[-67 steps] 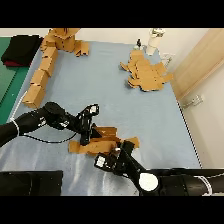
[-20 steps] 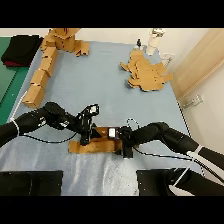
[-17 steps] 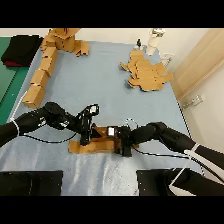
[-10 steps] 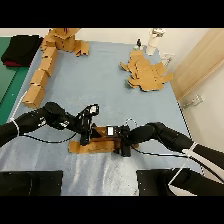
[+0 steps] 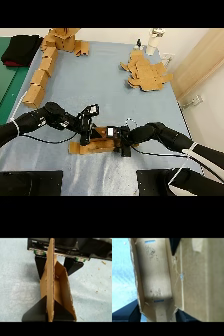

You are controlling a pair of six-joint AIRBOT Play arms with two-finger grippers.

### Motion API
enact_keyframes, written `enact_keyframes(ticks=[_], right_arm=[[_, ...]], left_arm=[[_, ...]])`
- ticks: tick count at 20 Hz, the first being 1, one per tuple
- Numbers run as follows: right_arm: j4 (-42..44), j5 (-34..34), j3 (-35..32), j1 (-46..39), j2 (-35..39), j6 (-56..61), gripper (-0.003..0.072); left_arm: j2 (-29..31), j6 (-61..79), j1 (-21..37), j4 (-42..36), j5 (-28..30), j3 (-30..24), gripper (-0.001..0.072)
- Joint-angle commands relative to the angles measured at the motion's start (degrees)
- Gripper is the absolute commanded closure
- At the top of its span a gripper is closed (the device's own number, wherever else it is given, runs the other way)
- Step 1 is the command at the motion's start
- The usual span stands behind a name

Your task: Fold the box.

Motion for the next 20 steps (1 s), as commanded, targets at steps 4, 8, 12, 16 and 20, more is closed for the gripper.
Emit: enact_keyframes(ticks=[4,8,12,16,20], right_arm=[[-0.22,-0.42,0.02,0.61,-0.04,0.04,0.0170],[-0.26,-0.39,0.02,1.05,-0.04,0.04,0.0171],[-0.22,-0.42,0.02,1.05,-0.04,0.04,0.0170],[-0.22,-0.44,0.02,1.05,-0.04,0.07,0.0171],[-0.24,-0.42,0.02,1.05,-0.04,0.07,0.0171]], left_arm=[[0.02,0.02,0.00,-0.02,0.13,0.00,0.0698],[0.02,0.02,0.00,-0.02,0.13,0.00,0.0698],[0.02,0.02,0.00,-0.02,0.13,0.00,0.0698],[0.02,0.02,-0.02,-0.04,0.13,0.00,0.0698],[0.02,0.02,-0.04,-0.04,-0.15,0.00,0.0698]])
